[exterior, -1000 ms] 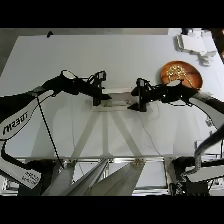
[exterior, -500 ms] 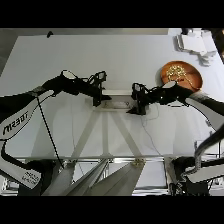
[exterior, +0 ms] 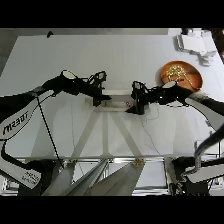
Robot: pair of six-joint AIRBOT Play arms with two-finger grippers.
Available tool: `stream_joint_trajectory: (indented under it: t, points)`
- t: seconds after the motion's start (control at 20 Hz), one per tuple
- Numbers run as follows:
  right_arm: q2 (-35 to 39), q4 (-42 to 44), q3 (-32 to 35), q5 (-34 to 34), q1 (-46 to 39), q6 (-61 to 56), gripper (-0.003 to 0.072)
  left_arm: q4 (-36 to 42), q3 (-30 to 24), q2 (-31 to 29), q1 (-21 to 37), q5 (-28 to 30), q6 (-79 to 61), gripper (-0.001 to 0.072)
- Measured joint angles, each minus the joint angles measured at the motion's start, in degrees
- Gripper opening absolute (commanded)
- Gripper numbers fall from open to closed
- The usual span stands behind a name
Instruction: Fold the box and place the chain.
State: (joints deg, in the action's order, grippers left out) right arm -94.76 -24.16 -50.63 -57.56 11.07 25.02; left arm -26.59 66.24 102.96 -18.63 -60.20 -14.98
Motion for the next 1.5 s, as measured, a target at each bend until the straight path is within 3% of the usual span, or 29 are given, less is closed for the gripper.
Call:
stream_joint_trajectory:
  t: [0.15,0.3,1.5]
  points:
    - [-0.09,0.92,0.0,0.09,-0.02,-0.13,0.0548,0.0,0.0,0.0,0.0,0.0,-0.02,0.0008]
    - [-0.11,1.11,0.02,0.02,-0.02,-0.13,0.0395,-0.02,0.0,0.0,0.0,-0.13,-0.04,0.0008]
    - [-0.11,1.49,0.02,-0.26,-0.02,-0.11,0.0398,0.0,0.0,0.0,0.0,-0.31,0.0,0.0009]
